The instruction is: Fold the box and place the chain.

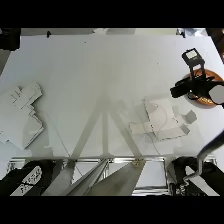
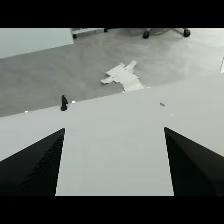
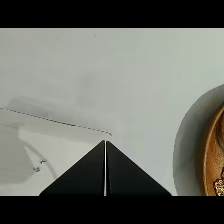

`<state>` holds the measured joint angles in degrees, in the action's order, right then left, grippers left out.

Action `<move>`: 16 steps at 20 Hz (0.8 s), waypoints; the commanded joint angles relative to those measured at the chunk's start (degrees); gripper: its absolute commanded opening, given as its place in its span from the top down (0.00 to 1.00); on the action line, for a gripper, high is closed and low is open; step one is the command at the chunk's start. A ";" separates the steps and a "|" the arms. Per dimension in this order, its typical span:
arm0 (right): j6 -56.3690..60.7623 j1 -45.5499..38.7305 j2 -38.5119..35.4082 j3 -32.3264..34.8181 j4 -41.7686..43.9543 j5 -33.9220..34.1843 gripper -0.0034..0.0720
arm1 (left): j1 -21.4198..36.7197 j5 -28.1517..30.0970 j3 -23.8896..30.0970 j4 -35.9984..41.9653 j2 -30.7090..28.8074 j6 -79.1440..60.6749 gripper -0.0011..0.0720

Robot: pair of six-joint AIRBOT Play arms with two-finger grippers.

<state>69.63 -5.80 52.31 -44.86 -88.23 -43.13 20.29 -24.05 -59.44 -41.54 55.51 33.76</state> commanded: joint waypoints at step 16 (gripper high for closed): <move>-0.83 -0.04 -9.20 -10.43 -1.14 -10.88 0.45 | 0.02 0.00 0.00 0.00 -0.04 -0.02 0.03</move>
<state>69.17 -5.80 46.15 -51.55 -85.73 -48.64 20.29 -24.05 -59.44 -41.54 55.48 33.76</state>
